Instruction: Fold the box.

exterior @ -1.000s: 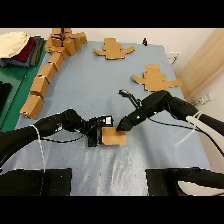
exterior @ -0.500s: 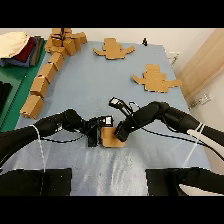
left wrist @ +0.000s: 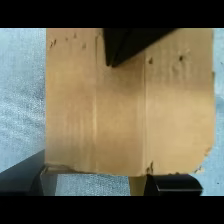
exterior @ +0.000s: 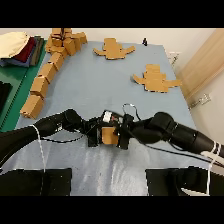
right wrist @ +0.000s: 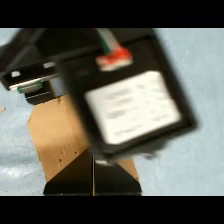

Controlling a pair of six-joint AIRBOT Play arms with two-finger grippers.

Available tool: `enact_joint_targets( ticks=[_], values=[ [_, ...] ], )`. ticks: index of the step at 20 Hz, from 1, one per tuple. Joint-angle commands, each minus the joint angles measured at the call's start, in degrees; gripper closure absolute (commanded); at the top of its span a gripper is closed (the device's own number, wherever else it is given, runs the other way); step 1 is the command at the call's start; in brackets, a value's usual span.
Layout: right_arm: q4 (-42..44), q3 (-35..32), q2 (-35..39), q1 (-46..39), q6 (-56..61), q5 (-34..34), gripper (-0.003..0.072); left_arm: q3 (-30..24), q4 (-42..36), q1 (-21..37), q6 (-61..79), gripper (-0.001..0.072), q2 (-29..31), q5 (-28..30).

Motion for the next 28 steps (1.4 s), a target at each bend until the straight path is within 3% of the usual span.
enact_joint_targets(
  ticks=[1,4,5,7,8,13,15,19,21,24,28],
  values=[
    [-12.1,-4.0,1.4,6.3,0.9,5.3,0.0684,0.0,0.0,0.0,0.0,0.0353,0.0,0.0],
    [-12.9,-4.3,1.3,6.8,0.8,7.0,0.0672,0.0,0.0,0.0,0.0,0.0353,0.0,0.0],
    [-12.8,-4.2,1.3,6.8,0.8,7.0,0.0597,0.0,0.0,0.0,0.0,0.0353,0.0,0.0],
    [-11.7,-4.1,1.3,6.8,0.8,6.8,0.0238,0.0,0.0,0.0,0.0,0.0354,0.0,0.0],
    [-11.3,-4.2,1.2,6.8,0.8,6.6,0.0196,0.0,0.0,0.0,0.0,0.0353,0.0,0.0],
    [-11.7,-4.2,-0.6,6.8,0.6,6.8,0.0174,0.0,0.0,0.0,0.0,0.0353,0.0,0.0],
    [-12.7,-4.2,-2.2,6.8,0.3,6.9,0.0077,0.0,0.0,0.0,0.0,0.0353,0.0,0.0],
    [-16.4,-4.2,-2.9,7.1,0.3,7.0,0.0082,0.0,0.0,0.0,0.0,0.0353,0.0,0.0],
    [-20.2,-4.2,-2.9,8.1,2.6,7.1,0.0141,0.0,0.0,0.0,0.0,0.0353,0.0,0.0],
    [-24.0,-4.2,-2.9,9.3,5.7,7.3,0.0142,0.0,0.0,0.0,0.0,0.0354,0.0,0.0],
    [-24.6,-4.2,-2.2,10.6,5.7,7.3,0.0164,0.0,0.0,0.0,0.0,0.0353,0.0,0.0]
  ],
)
